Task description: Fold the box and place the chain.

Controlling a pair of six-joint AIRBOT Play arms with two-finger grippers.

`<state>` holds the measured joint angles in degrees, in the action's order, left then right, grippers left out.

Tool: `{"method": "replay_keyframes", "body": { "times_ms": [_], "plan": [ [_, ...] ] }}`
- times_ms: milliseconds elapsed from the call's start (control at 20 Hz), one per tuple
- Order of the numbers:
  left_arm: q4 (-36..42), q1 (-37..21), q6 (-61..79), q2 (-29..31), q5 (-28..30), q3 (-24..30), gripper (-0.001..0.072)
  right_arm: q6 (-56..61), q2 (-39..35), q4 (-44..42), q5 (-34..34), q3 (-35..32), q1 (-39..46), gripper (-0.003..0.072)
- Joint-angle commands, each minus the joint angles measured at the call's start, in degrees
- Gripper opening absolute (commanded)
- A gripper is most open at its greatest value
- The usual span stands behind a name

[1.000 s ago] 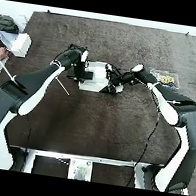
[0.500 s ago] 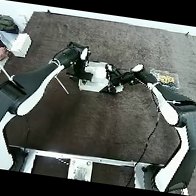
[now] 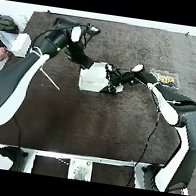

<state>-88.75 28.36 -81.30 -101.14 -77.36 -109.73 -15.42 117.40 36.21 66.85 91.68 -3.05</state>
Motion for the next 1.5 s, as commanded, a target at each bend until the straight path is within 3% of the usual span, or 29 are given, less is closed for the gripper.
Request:
{"method": "replay_keyframes", "body": {
  "times_ms": [0,250,400,650,900,1050,1200,1300,1350,1400,1450],
  "plan": [
    [6.38,-2.34,10.43,1.73,2.27,0.79,0.0431,0.04,0.0,0.0,0.02,-0.02,-0.04,0.028],
    [39.41,-17.33,27.28,1.73,3.96,7.96,0.0431,0.04,0.0,0.0,0.02,-0.02,-0.04,0.028],
    [51.49,-24.11,43.95,1.7,6.45,15.69,0.043,0.04,0.0,0.0,0.02,-0.02,-0.04,0.028],
    [53.07,-29.46,54.8,1.29,12.35,26.69,0.043,0.04,0.0,0.0,0.0,-0.02,-0.04,0.028],
    [54.62,-29.59,56.78,1.27,19.91,27.39,0.0401,0.04,0.0,0.0,0.02,-0.02,-0.04,0.028],
    [54.75,-29.59,72.28,1.22,19.52,28.7,0.0402,0.04,0.0,0.0,0.02,-0.02,-0.04,0.0281],
    [58.45,-29.57,86.38,-0.96,11.93,28.72,0.0404,0.04,0.0,0.0,0.02,-0.02,-0.07,0.028],
    [60.59,-29.57,91.32,-3.63,9.55,28.72,0.0433,0.04,0.0,0.0,0.02,-0.02,-0.07,0.028],
    [60.59,-29.57,94.29,-5.16,8.96,28.72,0.0521,0.04,0.0,0.0,0.02,-0.02,-0.07,0.028],
    [60.78,-29.42,97.44,-6.6,9.05,28.72,0.072,0.04,0.0,0.0,0.02,-0.02,-0.07,0.0281],
    [60.74,-28.94,101.88,-8.07,8.74,28.74,0.0715,0.04,0.0,0.0,0.0,-0.02,-0.07,0.028]
  ]
}}
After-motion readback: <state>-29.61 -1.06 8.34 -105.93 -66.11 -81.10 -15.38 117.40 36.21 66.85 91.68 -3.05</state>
